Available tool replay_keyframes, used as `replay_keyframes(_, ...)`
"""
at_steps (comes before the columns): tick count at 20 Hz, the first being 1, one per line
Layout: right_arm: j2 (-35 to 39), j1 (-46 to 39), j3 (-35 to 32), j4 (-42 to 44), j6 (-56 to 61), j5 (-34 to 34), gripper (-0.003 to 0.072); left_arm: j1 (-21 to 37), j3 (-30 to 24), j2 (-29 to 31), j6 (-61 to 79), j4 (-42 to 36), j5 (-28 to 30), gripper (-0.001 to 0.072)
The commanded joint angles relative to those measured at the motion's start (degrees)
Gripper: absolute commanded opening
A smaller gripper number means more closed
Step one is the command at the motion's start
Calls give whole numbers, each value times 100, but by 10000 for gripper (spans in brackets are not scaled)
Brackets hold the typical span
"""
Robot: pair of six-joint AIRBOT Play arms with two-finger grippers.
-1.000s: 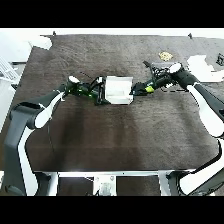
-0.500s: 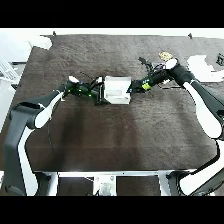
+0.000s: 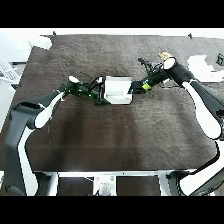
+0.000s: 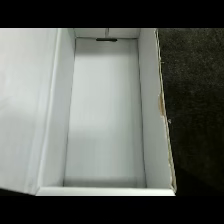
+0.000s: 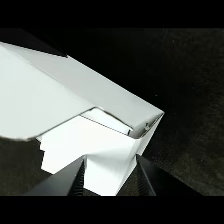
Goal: Fold the box and place the chain.
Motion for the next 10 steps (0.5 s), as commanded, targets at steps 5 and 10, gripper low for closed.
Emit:
replay_keyframes(5,-7,289,7,-728,538,-46,383,7,0,2,-2,-2,-7,351)
replay_keyframes(10,-7,511,79,-1244,984,-236,384,7,0,2,-2,-2,-7,351)
